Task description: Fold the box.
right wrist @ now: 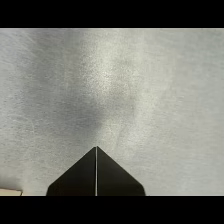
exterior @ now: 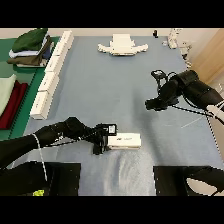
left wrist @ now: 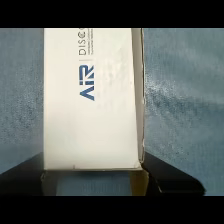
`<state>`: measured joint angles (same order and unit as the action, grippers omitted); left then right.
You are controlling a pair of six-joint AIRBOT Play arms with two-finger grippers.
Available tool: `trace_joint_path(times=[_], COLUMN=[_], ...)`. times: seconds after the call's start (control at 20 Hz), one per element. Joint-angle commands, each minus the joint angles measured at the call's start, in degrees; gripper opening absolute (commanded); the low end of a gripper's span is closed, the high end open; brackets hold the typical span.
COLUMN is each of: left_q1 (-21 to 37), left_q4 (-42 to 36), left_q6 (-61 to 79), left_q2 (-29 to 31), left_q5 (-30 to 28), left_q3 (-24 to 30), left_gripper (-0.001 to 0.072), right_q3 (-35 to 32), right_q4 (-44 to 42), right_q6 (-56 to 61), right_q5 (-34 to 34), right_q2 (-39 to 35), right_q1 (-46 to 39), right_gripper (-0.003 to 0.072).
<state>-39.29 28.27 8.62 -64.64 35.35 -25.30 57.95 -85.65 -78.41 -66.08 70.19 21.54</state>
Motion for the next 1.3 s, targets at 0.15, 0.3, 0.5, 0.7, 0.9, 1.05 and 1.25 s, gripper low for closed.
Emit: trace_joint_path(times=[0.15, 0.3, 0.5, 0.7, 0.9, 1.05, 1.25], left_q1=[4.33, 14.21, 27.71, 36.83, 41.29, 42.60, 42.69], left_q4=[7.13, 13.27, 15.74, 15.72, 15.96, 17.62, 27.32], left_q6=[-21.44, -33.64, -39.76, -41.64, -44.57, -47.54, -56.72], left_q2=[5.75, 7.19, 2.91, -10.10, -22.36, -29.42, -35.58], left_q5=[-0.46, -2.14, -11.41, -11.85, -11.80, -11.67, -11.58], left_q3=[-2.73, -5.09, -11.98, -24.17, -36.09, -43.17, -49.88], left_gripper=[0.0511, 0.0511, 0.0511, 0.0511, 0.0511, 0.0511, 0.0511], right_q3=[0.11, 0.11, 0.11, 0.11, 0.11, 0.11, 0.11], right_q4=[-0.09, -0.09, -0.09, -0.09, -0.09, -0.09, -0.09], right_q6=[0.22, 0.22, 0.22, 0.20, 0.20, 0.20, 0.20], right_q5=[-0.44, -0.42, -0.42, -0.42, -0.42, -0.42, -0.44], right_q2=[0.20, 0.20, 0.20, 0.20, 0.20, 0.20, 0.20], right_q1=[-0.02, -0.02, -0.02, -0.02, -0.02, -0.02, -0.02], right_gripper=[0.0009, 0.0008, 0.0009, 0.0009, 0.0008, 0.0008, 0.0008])
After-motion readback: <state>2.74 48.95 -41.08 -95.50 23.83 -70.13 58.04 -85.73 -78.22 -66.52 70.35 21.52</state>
